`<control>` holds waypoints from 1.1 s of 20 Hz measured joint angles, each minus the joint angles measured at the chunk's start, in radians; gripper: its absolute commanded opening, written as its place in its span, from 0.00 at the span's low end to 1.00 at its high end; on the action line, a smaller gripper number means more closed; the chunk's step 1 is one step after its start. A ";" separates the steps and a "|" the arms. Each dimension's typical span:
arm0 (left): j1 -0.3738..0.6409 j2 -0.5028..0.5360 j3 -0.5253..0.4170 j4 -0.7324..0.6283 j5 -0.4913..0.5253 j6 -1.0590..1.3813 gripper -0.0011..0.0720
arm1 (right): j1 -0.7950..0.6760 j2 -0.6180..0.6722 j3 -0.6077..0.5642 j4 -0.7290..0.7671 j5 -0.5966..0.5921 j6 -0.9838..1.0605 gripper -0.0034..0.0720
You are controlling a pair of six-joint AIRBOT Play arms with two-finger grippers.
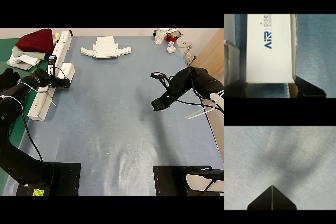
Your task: Fold the box.
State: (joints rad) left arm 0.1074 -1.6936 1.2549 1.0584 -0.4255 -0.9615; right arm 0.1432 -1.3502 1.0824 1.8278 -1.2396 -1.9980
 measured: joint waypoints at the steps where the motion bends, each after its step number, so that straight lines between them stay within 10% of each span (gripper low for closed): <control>1: -0.001 0.000 0.000 0.000 -0.001 0.000 0.68 | 0.000 0.000 0.000 0.000 0.000 0.000 0.05; 3: -0.001 0.000 0.000 -0.001 -0.005 0.000 0.96 | 0.000 0.000 0.000 0.000 0.000 0.000 0.05; 21: -0.001 0.108 0.117 0.003 -0.206 -0.048 0.95 | 0.000 0.000 0.000 0.000 0.000 0.000 0.05; 22: -0.001 0.125 0.133 0.003 -0.235 -0.051 0.85 | 0.000 0.000 0.000 0.000 0.000 0.000 0.05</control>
State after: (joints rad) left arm 0.1066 -1.5688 1.3880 1.0615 -0.6609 -1.0130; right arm 0.1429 -1.3502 1.0824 1.8278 -1.2396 -1.9980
